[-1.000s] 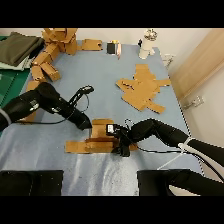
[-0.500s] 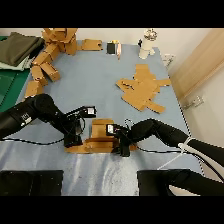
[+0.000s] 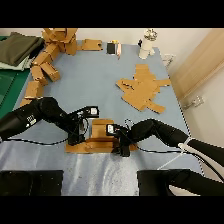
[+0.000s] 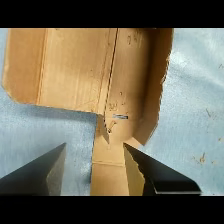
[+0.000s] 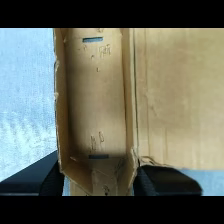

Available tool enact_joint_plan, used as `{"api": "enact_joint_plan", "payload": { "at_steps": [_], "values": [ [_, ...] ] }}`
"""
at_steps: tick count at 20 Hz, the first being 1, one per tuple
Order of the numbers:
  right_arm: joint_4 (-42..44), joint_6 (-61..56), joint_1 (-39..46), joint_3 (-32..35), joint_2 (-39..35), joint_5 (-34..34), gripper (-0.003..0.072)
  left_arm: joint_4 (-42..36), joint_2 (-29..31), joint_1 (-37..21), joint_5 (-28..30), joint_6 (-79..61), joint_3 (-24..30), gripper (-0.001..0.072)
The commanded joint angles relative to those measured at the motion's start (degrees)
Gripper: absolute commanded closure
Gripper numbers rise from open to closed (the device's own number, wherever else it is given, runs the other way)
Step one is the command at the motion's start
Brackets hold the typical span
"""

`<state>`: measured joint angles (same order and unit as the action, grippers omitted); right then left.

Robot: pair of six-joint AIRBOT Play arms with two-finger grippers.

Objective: Fold the box.

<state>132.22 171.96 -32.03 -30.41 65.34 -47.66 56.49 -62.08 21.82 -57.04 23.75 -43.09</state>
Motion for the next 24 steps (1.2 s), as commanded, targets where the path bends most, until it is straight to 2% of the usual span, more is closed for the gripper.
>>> {"api": "enact_joint_plan", "payload": {
  "at_steps": [1,5,6,8,11,15,18,19,23,24],
  "values": [
    [0.0,0.0,0.0,0.0,0.0,0.0,0.0218,-3.5,-0.1,-1.6,0.5,-2.9,0.7,0.0164],
    [0.0,0.0,0.1,0.0,0.0,0.0,0.0218,-9.1,0.0,-5.8,1.6,-22.8,8.4,0.0162],
    [0.0,0.0,0.1,0.0,0.0,0.0,0.0218,-10.4,0.0,-5.8,2.9,-26.7,10.5,0.0134],
    [0.0,0.0,0.1,0.0,0.0,0.0,0.0218,-11.5,0.0,-5.8,6.3,-29.5,12.9,0.0133],
    [0.0,0.0,0.1,0.0,0.0,0.0,0.0219,-11.9,0.0,-5.7,6.9,-29.5,13.3,0.0133],
    [0.0,0.0,0.1,0.0,0.0,0.0,0.0218,-14.9,0.1,-4.5,4.5,-29.3,13.3,0.0134],
    [0.0,0.0,0.1,0.0,0.0,0.0,0.0218,-17.1,0.1,-3.1,5.6,-28.5,13.3,0.0137],
    [0.0,0.0,0.1,0.0,0.0,0.0,0.0218,-17.0,0.1,-2.9,5.8,-27.5,13.3,0.0169],
    [0.0,0.0,0.1,0.0,0.0,0.0,0.0218,-18.0,0.1,-2.8,5.9,-25.7,13.3,0.0167],
    [0.0,0.0,0.1,0.0,0.0,0.0,0.0218,-18.4,0.1,-2.4,6.1,-25.7,13.3,0.0225]
  ]
}}
